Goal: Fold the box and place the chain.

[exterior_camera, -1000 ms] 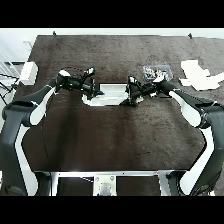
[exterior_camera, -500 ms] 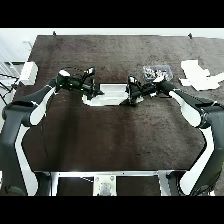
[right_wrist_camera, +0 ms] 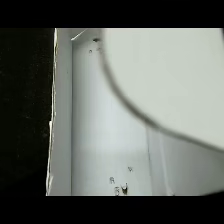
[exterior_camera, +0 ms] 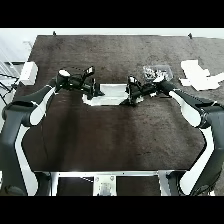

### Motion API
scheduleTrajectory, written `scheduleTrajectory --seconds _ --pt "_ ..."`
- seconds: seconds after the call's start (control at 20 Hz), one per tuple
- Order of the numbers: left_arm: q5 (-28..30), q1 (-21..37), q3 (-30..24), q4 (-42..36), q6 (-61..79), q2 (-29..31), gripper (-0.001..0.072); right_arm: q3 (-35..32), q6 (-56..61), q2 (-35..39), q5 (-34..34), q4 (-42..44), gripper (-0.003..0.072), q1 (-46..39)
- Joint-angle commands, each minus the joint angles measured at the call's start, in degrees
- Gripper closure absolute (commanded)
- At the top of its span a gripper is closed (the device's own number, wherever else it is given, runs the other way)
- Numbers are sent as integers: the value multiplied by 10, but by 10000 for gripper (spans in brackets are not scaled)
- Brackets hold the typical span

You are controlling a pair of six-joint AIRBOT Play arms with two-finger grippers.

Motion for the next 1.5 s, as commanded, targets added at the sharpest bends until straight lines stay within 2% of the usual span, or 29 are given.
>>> scheduleTrajectory --seconds 0.0,0.25,0.35,0.4,0.45,0.6,0.7,0.8,1.0,1.1,1.3,1.45 --pt "-25 11 1 2 2 7 493 0 0 0 1 0 97 0" --pt "-88 75 9 3 -3 40 493 0 0 0 1 0 97 0" --pt "-125 95 9 -24 -5 56 496 0 0 0 0 0 97 0" --pt "-146 101 9 -39 -4 63 674 0 0 0 0 0 97 0" --pt "-162 102 9 -48 -5 72 693 0 0 0 0 0 97 0" --pt "-155 87 7 -46 -59 103 698 0 0 0 0 0 97 0" --pt "-127 65 3 -41 -94 136 699 0 0 0 1 0 98 0" --pt "-61 40 -36 -31 -103 188 699 0 0 0 0 0 97 0" --pt "102 -5 -197 -20 -95 317 699 0 0 0 0 0 97 0" --pt "156 -26 -260 -19 -71 348 699 0 0 0 0 0 97 0" --pt "156 -55 -318 -11 -58 344 693 0 0 0 0 0 97 0" --pt "159 -63 -317 -6 -58 316 694 0 0 0 1 0 97 0"
